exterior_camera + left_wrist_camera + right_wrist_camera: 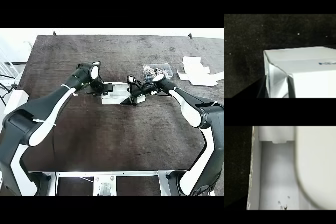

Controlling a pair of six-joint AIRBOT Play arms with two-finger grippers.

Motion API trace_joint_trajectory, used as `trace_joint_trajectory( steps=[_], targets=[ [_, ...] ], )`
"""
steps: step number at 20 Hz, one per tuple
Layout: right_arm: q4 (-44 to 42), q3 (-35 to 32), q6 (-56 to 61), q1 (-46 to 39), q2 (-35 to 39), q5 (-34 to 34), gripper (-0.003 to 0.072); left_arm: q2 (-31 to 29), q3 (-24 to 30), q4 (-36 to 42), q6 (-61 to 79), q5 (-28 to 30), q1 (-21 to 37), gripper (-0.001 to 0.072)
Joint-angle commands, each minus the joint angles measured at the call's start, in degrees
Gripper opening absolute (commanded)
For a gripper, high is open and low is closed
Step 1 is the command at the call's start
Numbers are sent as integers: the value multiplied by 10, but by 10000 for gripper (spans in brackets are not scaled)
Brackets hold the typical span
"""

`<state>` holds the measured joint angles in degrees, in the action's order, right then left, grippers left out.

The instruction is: Fold the box and place the chain.

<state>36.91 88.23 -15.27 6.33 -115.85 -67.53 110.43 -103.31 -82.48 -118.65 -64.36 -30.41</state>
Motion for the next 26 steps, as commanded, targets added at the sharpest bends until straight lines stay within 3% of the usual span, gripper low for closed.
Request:
trace_joint_trajectory(
  steps=[1,6,13,26],
  targets=[
    [0,0,0,0,0,0,535,16,-22,-29,-15,-21,-11,319],
    [0,0,0,0,0,0,535,44,-72,-69,-43,-86,-17,319],
    [0,0,0,0,0,0,535,84,-126,-80,-46,-113,-27,319],
    [0,0,0,0,0,0,535,97,-133,-106,-75,-117,-28,318]
  ],
)
